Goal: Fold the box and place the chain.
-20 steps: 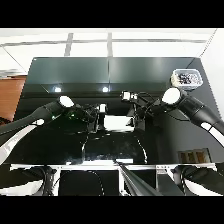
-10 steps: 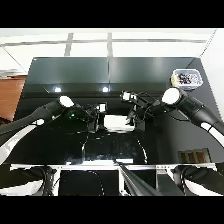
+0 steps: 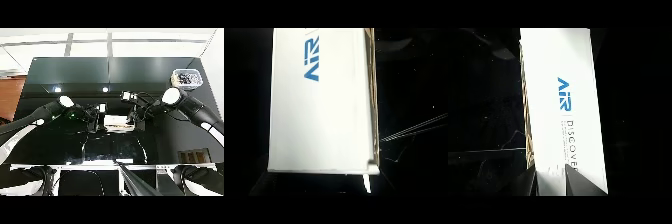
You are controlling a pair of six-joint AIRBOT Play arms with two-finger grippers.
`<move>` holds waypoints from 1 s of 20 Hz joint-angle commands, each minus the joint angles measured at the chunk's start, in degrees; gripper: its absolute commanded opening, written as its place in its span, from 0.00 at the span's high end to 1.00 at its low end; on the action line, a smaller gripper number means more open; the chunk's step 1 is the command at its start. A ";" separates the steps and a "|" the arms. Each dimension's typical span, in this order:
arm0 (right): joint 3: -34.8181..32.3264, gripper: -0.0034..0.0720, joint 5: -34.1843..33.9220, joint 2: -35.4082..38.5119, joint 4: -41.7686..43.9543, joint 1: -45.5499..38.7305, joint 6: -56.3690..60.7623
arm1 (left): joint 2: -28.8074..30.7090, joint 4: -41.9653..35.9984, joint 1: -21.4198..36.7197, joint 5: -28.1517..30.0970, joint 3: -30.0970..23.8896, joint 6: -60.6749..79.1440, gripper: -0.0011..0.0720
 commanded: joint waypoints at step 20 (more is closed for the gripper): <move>-4.13 0.85 -0.92 4.55 3.37 -1.20 38.47 | -0.04 0.00 -0.04 0.04 0.02 0.00 0.53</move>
